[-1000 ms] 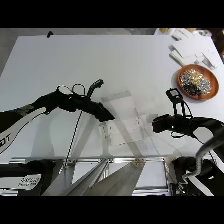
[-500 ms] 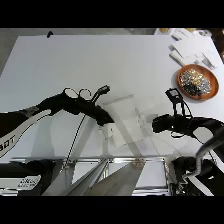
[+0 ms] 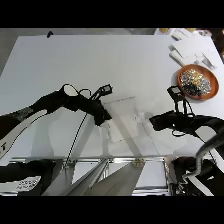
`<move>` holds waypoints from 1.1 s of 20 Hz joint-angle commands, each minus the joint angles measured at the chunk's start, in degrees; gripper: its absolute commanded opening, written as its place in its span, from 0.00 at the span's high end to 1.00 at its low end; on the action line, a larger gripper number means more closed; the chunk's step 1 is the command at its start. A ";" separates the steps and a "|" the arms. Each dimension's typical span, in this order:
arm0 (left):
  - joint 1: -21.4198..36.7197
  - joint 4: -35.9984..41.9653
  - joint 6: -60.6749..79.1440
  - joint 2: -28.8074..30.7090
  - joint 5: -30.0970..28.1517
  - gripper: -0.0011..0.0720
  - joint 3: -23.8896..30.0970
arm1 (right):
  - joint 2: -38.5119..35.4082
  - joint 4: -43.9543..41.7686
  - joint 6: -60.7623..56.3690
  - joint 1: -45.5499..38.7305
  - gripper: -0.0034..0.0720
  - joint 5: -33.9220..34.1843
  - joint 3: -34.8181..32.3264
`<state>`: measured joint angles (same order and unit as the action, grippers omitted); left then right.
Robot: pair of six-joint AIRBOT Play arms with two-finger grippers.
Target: Fold the box and place the chain.
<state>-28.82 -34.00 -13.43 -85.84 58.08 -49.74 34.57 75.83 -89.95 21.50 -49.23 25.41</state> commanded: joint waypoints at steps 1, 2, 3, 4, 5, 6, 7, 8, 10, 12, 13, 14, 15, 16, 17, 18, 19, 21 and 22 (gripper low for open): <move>-3.80 -11.93 1.51 2.01 -4.44 0.98 -0.94 | -0.46 0.81 0.48 0.04 0.31 -0.26 3.85; -5.38 -13.00 3.34 2.08 -6.16 0.98 -0.94 | -0.46 0.94 0.63 0.04 0.32 -0.15 4.61; -6.51 -12.59 4.17 2.01 -7.91 0.98 -0.94 | -0.46 0.92 1.20 0.04 0.32 0.15 4.81; -7.39 -11.39 4.61 1.90 -10.05 0.98 -0.94 | -0.37 0.92 1.77 0.04 0.32 -0.02 4.81; -7.78 -10.38 4.66 1.73 -12.11 0.98 -0.94 | -0.39 0.92 1.77 0.04 0.32 -0.37 4.81; -7.82 -9.68 4.66 1.60 -13.70 0.98 -0.94 | -0.39 0.92 1.77 0.04 0.32 -0.79 4.81; -7.82 -9.31 4.66 1.60 -14.93 0.98 -0.94 | -0.39 0.92 1.77 0.04 0.32 -1.18 4.81; -7.80 -9.40 4.66 1.57 -15.78 0.98 -0.92 | -0.37 0.90 1.77 0.04 0.32 -1.36 4.81; -7.69 -9.35 4.68 1.55 -17.27 0.98 -0.92 | -0.37 0.92 1.77 0.04 0.32 -1.33 4.81; -7.69 -9.31 5.01 1.05 -18.18 0.98 -0.92 | -0.37 0.90 1.75 0.04 0.32 -1.31 4.81; -7.69 -9.31 5.92 0.52 -18.16 0.98 -0.92 | -0.37 0.90 1.75 0.04 0.32 -1.31 4.81; -7.69 -9.31 6.19 -0.15 -18.18 0.98 -0.92 | -0.37 0.92 1.77 0.04 0.32 -1.31 4.81; -7.69 -9.33 6.19 -0.68 -18.16 0.98 -0.92 | -0.37 0.92 1.77 0.04 0.32 -1.31 4.79; -7.69 -9.35 6.36 -1.09 -17.97 0.98 -0.92 | -0.37 0.92 1.77 0.04 0.32 -1.31 4.79; -7.69 -9.51 7.74 -1.25 -17.46 0.98 -0.92 | -0.37 0.92 1.77 0.04 0.32 -1.31 4.79; -7.69 -9.55 9.57 -1.20 -16.55 0.98 -0.94 | -0.37 0.92 1.77 0.04 0.32 -1.31 4.79; -7.69 -9.53 11.80 -1.11 -14.67 0.98 -0.94 | -0.37 0.92 1.77 0.04 0.32 -1.29 4.79; -7.69 -9.55 14.08 -1.11 -10.56 0.99 -0.94 | -0.37 0.92 1.77 0.04 0.32 -1.31 4.79; -7.69 -9.55 14.78 -1.11 -9.22 0.99 -0.98 | -0.37 0.92 1.77 0.04 0.32 -1.31 4.79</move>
